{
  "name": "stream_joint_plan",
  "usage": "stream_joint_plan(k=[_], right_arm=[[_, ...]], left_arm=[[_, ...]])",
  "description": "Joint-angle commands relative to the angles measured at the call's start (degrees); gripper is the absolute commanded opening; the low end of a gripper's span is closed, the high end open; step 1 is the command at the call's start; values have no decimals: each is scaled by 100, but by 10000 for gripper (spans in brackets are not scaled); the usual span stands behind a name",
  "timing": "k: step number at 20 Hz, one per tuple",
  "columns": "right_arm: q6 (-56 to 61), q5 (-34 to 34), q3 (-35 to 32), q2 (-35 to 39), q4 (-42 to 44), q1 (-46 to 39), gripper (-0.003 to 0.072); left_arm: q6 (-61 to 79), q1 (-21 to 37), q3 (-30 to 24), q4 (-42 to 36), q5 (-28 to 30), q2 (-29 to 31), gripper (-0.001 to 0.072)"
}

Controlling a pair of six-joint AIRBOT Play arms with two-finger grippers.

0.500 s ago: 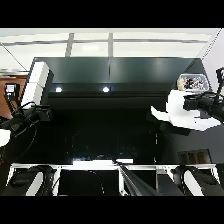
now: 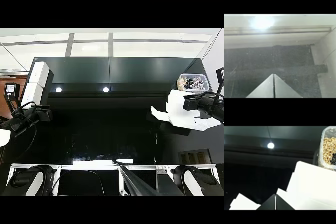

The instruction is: Fold the box and place the chain.

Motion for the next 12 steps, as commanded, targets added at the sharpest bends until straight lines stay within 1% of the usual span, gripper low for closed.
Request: stream_joint_plan(k=[1, 4, 5, 7, 9, 10, 11, 12], right_arm=[[0, 2, 0, 4, 0, 0, 14], [0, -2, 0, 4, 2, 2, 14], [2, -7, 0, 4, 129, 2, 13], [4, -216, 0, 4, 723, 2, 13], [0, -363, 0, -20, 1443, 7, 13], [0, -693, -2, -76, 1655, 26, 14], [-4, -1141, -2, -168, 1681, 48, 14], [0, -1652, -2, -313, 1528, 48, 14]], left_arm=[[2, -4, -2, 2, 0, -2, 30], [0, -4, -2, -2, 7, -2, 30], [-44, -4, -2, -44, 120, -13, 30], [-42, -4, -2, -46, 535, -46, 30], [-39, -4, -2, -44, 697, -46, 30], [-46, -4, -2, -50, 782, -46, 30], [-61, -4, -2, -199, 859, -46, 30], [-59, -4, -2, -437, 1032, -68, 30]])
